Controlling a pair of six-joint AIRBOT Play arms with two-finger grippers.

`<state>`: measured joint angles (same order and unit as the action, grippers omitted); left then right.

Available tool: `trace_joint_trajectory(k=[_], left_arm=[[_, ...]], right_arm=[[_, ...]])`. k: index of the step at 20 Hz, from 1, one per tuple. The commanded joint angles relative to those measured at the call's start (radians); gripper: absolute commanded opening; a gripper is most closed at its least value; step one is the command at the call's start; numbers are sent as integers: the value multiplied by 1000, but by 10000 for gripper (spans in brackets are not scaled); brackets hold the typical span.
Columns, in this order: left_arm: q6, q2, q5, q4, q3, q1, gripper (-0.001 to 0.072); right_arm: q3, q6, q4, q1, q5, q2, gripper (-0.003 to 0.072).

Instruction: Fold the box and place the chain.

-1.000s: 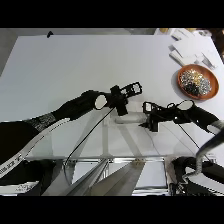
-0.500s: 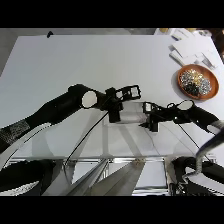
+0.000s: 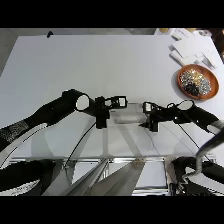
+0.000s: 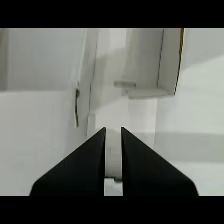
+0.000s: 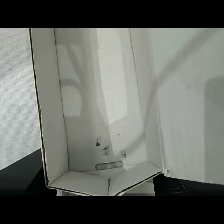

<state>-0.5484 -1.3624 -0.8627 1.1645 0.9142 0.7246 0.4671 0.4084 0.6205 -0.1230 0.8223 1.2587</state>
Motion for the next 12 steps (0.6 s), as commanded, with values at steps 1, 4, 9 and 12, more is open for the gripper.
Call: trace_joint_trajectory(k=[1, 4, 9, 12], left_arm=[[208, 1, 1, -4, -45, -39, 178], [289, 1, 38, -8, -49, -71, 363], [525, -16, 105, -169, -50, -82, 464], [549, -51, 130, -267, -50, -79, 451]], right_arm=[[0, 0, 0, 0, 0, -1, 317], [0, 0, 0, 0, 0, -1, 317], [0, 0, 0, 0, 0, -1, 317], [0, 0, 0, 0, 0, -1, 317]])
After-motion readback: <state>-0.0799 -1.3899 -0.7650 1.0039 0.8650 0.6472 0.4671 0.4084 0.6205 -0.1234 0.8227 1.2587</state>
